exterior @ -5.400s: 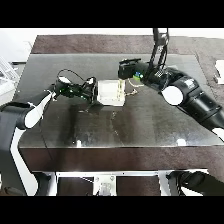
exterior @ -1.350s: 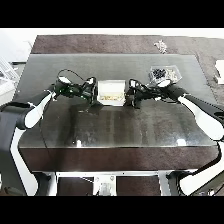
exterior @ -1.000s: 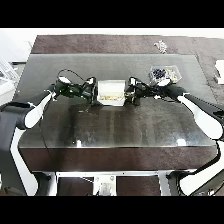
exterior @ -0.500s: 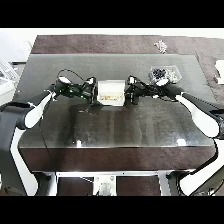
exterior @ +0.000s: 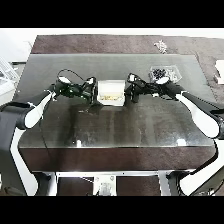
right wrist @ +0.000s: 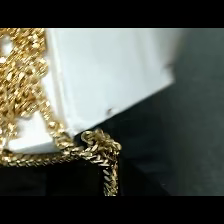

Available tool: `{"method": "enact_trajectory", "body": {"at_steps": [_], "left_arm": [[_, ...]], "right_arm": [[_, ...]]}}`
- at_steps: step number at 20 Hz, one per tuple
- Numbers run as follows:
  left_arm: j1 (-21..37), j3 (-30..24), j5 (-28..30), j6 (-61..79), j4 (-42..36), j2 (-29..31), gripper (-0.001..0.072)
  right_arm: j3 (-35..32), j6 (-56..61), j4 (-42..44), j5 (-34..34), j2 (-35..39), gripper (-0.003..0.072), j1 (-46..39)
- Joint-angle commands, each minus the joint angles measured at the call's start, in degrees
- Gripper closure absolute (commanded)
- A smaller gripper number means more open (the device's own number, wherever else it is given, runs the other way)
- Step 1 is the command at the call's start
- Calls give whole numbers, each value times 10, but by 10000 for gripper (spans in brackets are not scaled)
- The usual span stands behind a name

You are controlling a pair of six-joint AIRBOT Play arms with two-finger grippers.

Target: Fold the box and place the chain.

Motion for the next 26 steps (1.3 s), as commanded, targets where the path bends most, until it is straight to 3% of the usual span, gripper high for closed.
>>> {"method": "enact_trajectory", "body": {"at_steps": [1, 8, 15, 21, 26], "left_arm": [[0, 0, 0, 0, 0, 0, 225], [0, 0, 0, 0, 0, 0, 225], [0, 0, 0, 0, 0, 0, 225], [0, 0, 0, 0, 0, 0, 225], [0, 0, 0, 0, 0, 0, 225]], "right_arm": [[6, 36, 5, 4, 27, 680, 0], [5, 131, -43, 6, 105, 679, 0], [5, 254, -91, 66, 215, 680, 8], [5, 324, -133, 69, 314, 680, 59], [4, 335, -135, 61, 332, 680, 104]]}}
